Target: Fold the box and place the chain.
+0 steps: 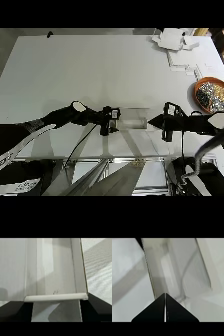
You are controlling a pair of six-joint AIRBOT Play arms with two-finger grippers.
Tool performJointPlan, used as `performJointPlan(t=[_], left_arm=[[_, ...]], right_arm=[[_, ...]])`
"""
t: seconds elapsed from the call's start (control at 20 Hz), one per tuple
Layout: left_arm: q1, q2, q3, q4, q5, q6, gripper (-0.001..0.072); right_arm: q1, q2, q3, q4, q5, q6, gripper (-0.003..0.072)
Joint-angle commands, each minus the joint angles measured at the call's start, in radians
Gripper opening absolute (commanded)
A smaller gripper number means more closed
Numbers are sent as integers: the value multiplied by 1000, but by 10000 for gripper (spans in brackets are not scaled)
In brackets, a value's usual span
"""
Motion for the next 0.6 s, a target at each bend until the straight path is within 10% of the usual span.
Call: performJointPlan(t=[0.0, 0.2, 0.55], left_arm=[[0, 0, 0, 0, 0, 0, 320], [0, 0, 0, 0, 0, 0, 320], [0, 0, 0, 0, 0, 0, 320]], right_arm=[[56, -94, 0, 250, -195, 12, 19], [82, -337, 2, 536, -454, -66, 19], [82, -454, 6, 345, -504, 35, 19]])
